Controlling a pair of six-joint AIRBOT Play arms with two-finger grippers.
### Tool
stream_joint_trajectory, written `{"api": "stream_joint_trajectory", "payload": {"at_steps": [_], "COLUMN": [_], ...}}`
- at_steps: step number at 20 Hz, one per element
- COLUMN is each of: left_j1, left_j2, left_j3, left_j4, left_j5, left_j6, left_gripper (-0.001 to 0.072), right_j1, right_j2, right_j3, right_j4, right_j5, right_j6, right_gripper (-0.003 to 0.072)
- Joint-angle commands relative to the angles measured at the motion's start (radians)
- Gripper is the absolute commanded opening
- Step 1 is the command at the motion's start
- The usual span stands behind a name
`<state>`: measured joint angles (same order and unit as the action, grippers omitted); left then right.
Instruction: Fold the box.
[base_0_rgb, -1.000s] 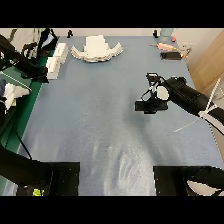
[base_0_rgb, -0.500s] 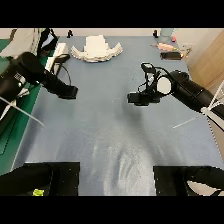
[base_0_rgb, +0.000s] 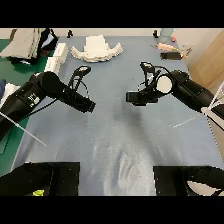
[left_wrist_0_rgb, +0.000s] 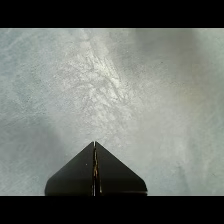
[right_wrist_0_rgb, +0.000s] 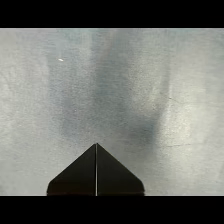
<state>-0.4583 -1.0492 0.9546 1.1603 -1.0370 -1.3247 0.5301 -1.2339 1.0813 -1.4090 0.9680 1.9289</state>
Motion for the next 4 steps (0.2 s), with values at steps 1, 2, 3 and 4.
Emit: {"api": "stream_joint_trajectory", "payload": {"at_steps": [1,2,3,4], "left_j1": [-0.021,-0.021,-0.021,-0.021], "left_j2": [0.003,0.003,0.003,0.003], "left_j3": [-0.005,-0.005,-0.005,-0.005], "left_j4": [-0.001,-0.001,-0.001,-0.001], "left_j5": [0.008,0.008,0.008,0.008], "left_j6": [-0.003,-0.003,-0.003,-0.003], "left_gripper": [0.0014,0.0014,0.0014,0.0014], "right_j1": [0.001,0.001,0.001,0.001], "right_j2": [0.000,0.000,0.000,0.000], "right_j3": [0.001,0.001,0.001,0.001], "right_j4": [0.002,0.003,0.003,0.003], "right_j5": [0.000,0.000,0.000,0.000], "right_j6": [0.000,0.000,0.000,0.000], "right_gripper": [0.0003,0.0003,0.0003,0.0003]}}
